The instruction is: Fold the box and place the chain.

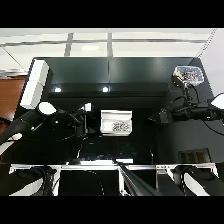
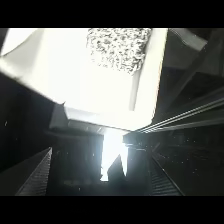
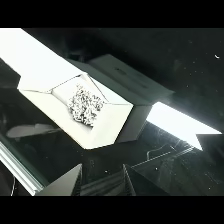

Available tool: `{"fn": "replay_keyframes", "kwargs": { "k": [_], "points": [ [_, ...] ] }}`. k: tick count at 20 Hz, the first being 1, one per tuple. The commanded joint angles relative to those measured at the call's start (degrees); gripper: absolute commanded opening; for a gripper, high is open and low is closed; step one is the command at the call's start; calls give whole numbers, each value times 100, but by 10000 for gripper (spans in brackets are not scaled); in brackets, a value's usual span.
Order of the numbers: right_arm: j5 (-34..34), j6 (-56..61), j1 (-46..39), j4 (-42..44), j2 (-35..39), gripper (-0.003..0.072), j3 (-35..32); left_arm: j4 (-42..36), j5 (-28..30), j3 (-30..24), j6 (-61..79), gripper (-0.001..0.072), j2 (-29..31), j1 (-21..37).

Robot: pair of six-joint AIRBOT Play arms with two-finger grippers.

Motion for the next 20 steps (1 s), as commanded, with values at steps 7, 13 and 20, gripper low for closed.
{"fn": "replay_keyframes", "kwargs": {
  "k": [7,13,20],
  "points": [
    [-33,44,0,4,-2,308,4,-476,271,90,564,713,-675,-315],
    [-74,42,0,2,-7,308,4,-490,385,162,682,713,-750,-369],
    [-164,42,0,2,-7,308,4,-490,417,162,863,713,-748,-503]
  ]
}}
